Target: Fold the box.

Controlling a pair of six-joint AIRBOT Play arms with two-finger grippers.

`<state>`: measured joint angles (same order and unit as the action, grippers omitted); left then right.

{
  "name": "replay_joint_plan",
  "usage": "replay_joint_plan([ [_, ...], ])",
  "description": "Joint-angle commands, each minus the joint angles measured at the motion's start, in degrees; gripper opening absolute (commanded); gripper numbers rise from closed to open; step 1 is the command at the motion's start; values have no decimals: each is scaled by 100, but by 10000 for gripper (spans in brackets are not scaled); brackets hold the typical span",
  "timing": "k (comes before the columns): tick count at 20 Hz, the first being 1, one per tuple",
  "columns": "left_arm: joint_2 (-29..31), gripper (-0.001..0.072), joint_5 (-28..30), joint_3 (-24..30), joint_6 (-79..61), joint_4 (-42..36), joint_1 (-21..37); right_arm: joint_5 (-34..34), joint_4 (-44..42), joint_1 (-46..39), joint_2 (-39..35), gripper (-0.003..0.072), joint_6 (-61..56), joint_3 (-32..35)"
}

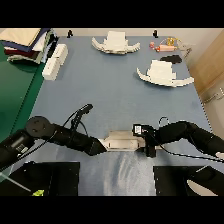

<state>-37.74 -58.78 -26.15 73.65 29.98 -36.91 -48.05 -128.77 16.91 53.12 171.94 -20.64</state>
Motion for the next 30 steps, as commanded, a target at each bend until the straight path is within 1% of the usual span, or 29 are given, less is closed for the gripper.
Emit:
replay_joint_plan([
  [1, -817, 15, 361, -212, 127, -984, 9, 2, -4, 0, 2, 516, 0, 0],
  [5, -1764, 15, 964, -723, 48, -907, -31, 2, -4, -2, 2, 516, 0, 0],
  [8, -2310, 14, 1567, -852, 72, -647, -26, 0, -2, 0, 2, 516, 0, 0],
  [10, -2549, 13, 2046, -855, 251, -291, -26, 2, -4, -2, 2, 516, 0, 2],
  [11, -2656, 13, 2197, -855, 466, -37, -26, 2, -2, -2, 2, 516, 0, 0],
  [13, -2839, 13, 2396, -855, 986, 514, -26, 0, -4, -2, 2, 516, 0, 0],
  [14, -2889, 13, 2424, -855, 1104, 651, -26, 2, -4, -2, 2, 516, 0, 2],
  [22, -2905, 14, 2465, -855, 1169, 730, -26, 2, -4, -2, 2, 516, 0, 2],
  [25, -2806, 14, 2341, -988, 734, 730, -26, 2, -4, -2, 2, 516, 0, 0],
  [26, -2662, 14, 2288, -1064, 492, 734, -22, 0, -4, -2, 2, 516, 0, 2],
  [28, -2124, 13, 2264, -1143, 68, 778, 26, 2, -4, -2, 2, 516, 0, 2],
  [30, -1357, 13, 2127, -1139, 24, 1340, 59, 0, -4, -2, 2, 516, 0, 0],
])
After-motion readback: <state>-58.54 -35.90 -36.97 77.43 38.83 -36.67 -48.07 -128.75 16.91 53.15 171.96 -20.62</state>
